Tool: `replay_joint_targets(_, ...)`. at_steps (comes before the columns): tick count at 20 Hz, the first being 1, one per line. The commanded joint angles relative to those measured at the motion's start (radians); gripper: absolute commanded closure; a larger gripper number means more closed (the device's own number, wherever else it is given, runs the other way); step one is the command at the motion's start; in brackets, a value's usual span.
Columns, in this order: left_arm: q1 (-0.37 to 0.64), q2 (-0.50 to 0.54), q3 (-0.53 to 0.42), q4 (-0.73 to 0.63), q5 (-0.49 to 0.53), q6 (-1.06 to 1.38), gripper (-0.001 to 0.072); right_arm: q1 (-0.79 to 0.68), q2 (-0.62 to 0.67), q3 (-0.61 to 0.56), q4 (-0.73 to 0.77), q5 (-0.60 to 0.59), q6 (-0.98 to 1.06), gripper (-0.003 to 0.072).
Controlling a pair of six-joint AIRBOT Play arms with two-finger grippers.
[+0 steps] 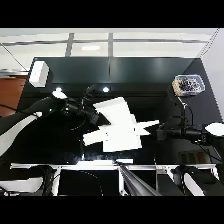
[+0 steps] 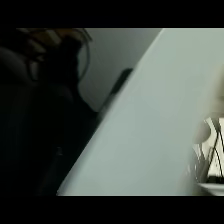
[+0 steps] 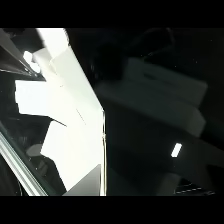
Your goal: Fold the box and place the chain.
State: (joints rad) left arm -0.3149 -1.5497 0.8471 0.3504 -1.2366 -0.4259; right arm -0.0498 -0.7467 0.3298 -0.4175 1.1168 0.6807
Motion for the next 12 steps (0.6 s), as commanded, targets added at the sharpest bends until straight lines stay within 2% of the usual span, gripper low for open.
replay_joint_targets(1, -0.010, -0.042, 0.038, 0.091, -0.057, 0.060, 0.0365, 0.001, 0.000, 0.000, -0.001, -0.003, 0.005, 0.0675)
replay_joint_targets(2, -0.015, -0.042, 0.038, 0.093, -0.039, 0.071, 0.0463, 0.001, 0.000, 0.000, -0.003, -0.003, 0.007, 0.0675)
replay_joint_targets(3, -0.015, -0.042, 0.039, 0.089, -0.030, 0.095, 0.0623, 0.001, 0.000, 0.000, -0.003, -0.003, 0.008, 0.0674)
replay_joint_targets(4, -0.014, -0.042, 0.039, 0.083, -0.031, 0.116, 0.0685, 0.001, 0.000, 0.000, -0.005, -0.003, 0.008, 0.0673)
replay_joint_targets(5, -0.013, -0.042, 0.043, 0.088, -0.034, 0.116, 0.0685, 0.000, 0.000, 0.000, -0.017, -0.003, 0.020, 0.0628)
replay_joint_targets(6, -0.014, -0.042, 0.048, 0.093, -0.045, 0.116, 0.0685, 0.000, 0.000, 0.003, -0.054, -0.012, 0.079, 0.0353)
replay_joint_targets(7, -0.014, -0.039, 0.057, 0.103, -0.055, 0.112, 0.0687, 0.000, 0.000, 0.007, -0.106, -0.028, 0.170, 0.0120)
replay_joint_targets(8, -0.016, -0.027, 0.064, 0.116, -0.055, 0.093, 0.0688, 0.000, 0.000, 0.017, -0.175, -0.032, 0.223, 0.0048)
replay_joint_targets(12, -0.030, 0.090, 0.065, 0.256, -0.043, -0.011, 0.0690, 0.000, 0.000, 0.141, -0.441, 0.009, 0.211, 0.0048)
